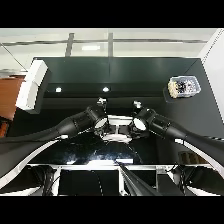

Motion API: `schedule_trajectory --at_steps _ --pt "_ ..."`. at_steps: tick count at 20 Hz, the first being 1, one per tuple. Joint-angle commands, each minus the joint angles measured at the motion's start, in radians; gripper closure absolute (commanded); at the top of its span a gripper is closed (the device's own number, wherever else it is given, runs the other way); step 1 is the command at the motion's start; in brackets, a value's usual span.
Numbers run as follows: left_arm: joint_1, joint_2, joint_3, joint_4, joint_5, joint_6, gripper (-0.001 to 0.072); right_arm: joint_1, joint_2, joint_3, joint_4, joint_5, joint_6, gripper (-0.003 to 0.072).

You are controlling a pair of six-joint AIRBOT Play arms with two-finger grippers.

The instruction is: Fold the box and place the chain.

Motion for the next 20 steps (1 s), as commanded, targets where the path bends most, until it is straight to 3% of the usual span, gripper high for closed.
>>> schedule_trajectory --at_steps 1,2,3,4,6,7,8,12,15,20 --pt "0.000 0.000 0.000 0.001 -0.002 -0.002 0.0682 0.000 0.000 0.003 0.008 0.012 0.018 0.0662" --pt "0.000 0.000 0.000 0.001 -0.002 -0.002 0.0682 0.000 0.000 0.006 0.008 0.012 0.018 0.0658" --pt "0.000 0.000 0.000 0.001 -0.003 -0.002 0.0682 0.000 0.000 0.011 0.007 0.012 0.018 0.0568" --pt "0.000 0.000 0.000 0.000 -0.003 -0.002 0.0682 0.000 0.000 0.016 0.009 0.013 0.018 0.0403" --pt "0.000 0.000 0.000 -0.003 -0.003 -0.002 0.0682 0.000 0.000 0.036 0.005 0.025 -0.016 0.0384" --pt "0.000 0.000 0.000 -0.003 -0.003 -0.002 0.0682 0.000 0.001 0.053 0.001 0.039 -0.032 0.0243" --pt "0.000 0.000 0.000 -0.003 -0.003 -0.002 0.0682 0.000 0.002 0.072 -0.007 0.064 -0.054 0.0193" --pt "0.000 0.000 0.000 -0.003 -0.006 -0.002 0.0682 -0.005 0.052 0.124 -0.043 0.198 -0.223 0.0193" --pt "0.000 0.000 0.000 -0.003 -0.006 -0.002 0.0682 -0.017 0.193 0.127 -0.068 0.258 -0.317 0.0193" --pt "0.000 0.000 0.000 -0.003 -0.006 -0.002 0.0682 -0.171 0.475 0.126 -0.361 0.344 -0.337 0.0194"
